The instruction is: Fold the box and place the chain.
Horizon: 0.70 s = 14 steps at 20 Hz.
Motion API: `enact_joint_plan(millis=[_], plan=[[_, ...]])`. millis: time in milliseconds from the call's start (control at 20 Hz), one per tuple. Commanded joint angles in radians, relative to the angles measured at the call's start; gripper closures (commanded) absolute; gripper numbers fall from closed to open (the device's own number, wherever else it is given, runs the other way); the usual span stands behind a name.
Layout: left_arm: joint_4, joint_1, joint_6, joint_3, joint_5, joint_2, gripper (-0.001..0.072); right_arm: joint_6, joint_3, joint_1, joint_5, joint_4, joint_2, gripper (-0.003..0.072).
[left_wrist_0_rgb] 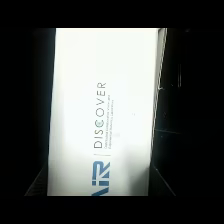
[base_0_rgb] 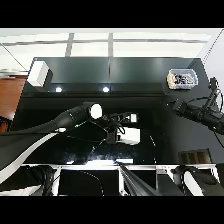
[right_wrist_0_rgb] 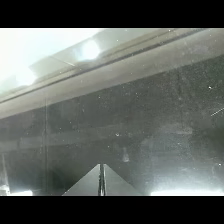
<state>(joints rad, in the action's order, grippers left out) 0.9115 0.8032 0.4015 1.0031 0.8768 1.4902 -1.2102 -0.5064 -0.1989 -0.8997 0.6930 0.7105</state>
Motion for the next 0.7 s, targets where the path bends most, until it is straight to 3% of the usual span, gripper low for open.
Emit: enact_joint_plan(millis=[0,50,300,400,550,650], plan=[[0.005,-0.042,0.147,0.004,-0.023,-0.025,0.0319,0.0,-0.001,-0.001,0.008,0.0,-0.001,0.0646],[0.006,-0.075,0.192,0.004,-0.006,-0.042,0.035,0.0,-0.001,-0.001,0.01,0.0,-0.001,0.0646],[0.147,-0.305,0.476,0.004,0.143,-0.153,0.0352,0.0,-0.001,0.0,0.01,-0.001,-0.001,0.0646],[0.239,-0.426,0.605,0.004,0.242,-0.193,0.0352,0.0,-0.001,0.0,0.01,0.0,-0.001,0.0646],[0.272,-0.617,0.664,0.003,0.402,-0.231,0.0352,0.0,-0.001,0.0,0.01,0.0,-0.001,0.0646],[0.285,-0.742,0.68,0.001,0.437,-0.266,0.0352,0.0,-0.001,0.0,0.01,0.0,-0.001,0.0646]])
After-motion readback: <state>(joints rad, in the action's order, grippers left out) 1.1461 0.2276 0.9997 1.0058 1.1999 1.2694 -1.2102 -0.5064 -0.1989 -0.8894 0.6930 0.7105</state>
